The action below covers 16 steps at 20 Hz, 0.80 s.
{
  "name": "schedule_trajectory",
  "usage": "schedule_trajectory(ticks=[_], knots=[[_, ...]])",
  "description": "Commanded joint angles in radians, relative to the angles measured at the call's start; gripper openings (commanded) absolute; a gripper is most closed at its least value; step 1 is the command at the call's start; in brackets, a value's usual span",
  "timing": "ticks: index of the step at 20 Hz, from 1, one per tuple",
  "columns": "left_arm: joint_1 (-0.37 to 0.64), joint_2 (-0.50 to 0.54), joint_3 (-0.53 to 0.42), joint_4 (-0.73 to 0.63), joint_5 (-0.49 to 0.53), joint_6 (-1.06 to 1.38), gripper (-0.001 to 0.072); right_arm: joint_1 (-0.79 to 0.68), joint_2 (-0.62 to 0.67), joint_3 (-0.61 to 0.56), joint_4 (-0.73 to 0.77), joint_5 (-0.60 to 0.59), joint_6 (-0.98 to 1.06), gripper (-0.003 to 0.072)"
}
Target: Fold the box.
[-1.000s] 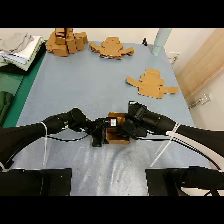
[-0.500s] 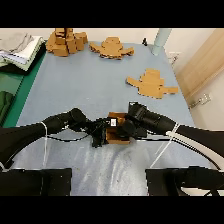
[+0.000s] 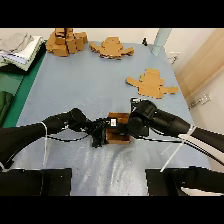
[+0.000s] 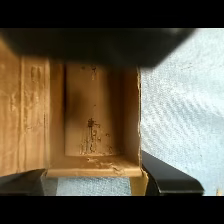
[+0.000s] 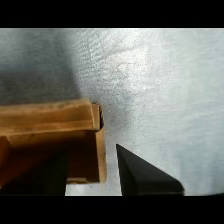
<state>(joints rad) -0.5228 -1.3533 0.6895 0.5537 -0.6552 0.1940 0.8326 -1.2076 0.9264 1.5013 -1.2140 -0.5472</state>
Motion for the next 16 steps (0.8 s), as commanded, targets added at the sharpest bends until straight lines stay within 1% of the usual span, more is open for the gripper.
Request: schedule_trajectory(ticks=[1, 3, 4, 6, 7, 8, 9, 10, 11, 12, 14, 15, 16], knots=[[0.000, 0.000, 0.001, 0.000, 0.001, 0.000, 0.0520, -0.027, 0.057, 0.001, 0.006, -0.030, -0.003, 0.0364], [0.000, 0.000, 0.001, 0.000, 0.001, 0.000, 0.0519, -0.049, 0.078, 0.001, 0.006, -0.032, -0.029, 0.0362], [0.000, 0.000, 0.001, 0.000, 0.001, 0.000, 0.0520, -0.063, 0.090, 0.001, 0.006, -0.032, -0.043, 0.0342], [0.000, 0.000, 0.001, 0.000, 0.001, 0.000, 0.0519, -0.104, 0.113, 0.001, 0.019, -0.033, -0.083, 0.0341], [0.000, 0.000, 0.001, 0.000, 0.001, 0.000, 0.0520, -0.135, 0.121, 0.001, 0.034, -0.032, -0.119, 0.0294], [0.000, 0.000, 0.001, 0.000, 0.001, 0.000, 0.0519, -0.169, 0.124, 0.001, 0.046, -0.032, -0.155, 0.0227], [0.000, 0.000, 0.001, 0.000, 0.001, 0.000, 0.0520, -0.214, 0.124, 0.001, 0.059, -0.032, -0.202, 0.0224], [0.000, 0.000, 0.001, 0.000, 0.001, 0.000, 0.0520, -0.266, 0.122, 0.000, 0.063, -0.027, -0.257, 0.0143], [0.000, 0.000, 0.001, 0.000, 0.001, 0.000, 0.0519, -0.322, 0.117, 0.000, 0.073, -0.024, -0.310, 0.0089], [0.000, 0.000, 0.001, 0.000, 0.001, 0.000, 0.0520, -0.389, 0.109, 0.000, 0.090, -0.018, -0.378, 0.0088], [0.000, 0.000, 0.001, 0.000, 0.001, 0.000, 0.0520, -0.530, 0.084, 0.000, 0.185, 0.006, -0.541, 0.0003], [0.000, 0.000, 0.001, 0.000, 0.001, 0.000, 0.0520, -0.603, 0.063, 0.000, 0.272, 0.019, -0.632, 0.0003], [0.000, 0.000, 0.001, 0.000, 0.001, 0.000, 0.0520, -0.683, 0.031, 0.000, 0.395, 0.029, -0.737, 0.0003]])
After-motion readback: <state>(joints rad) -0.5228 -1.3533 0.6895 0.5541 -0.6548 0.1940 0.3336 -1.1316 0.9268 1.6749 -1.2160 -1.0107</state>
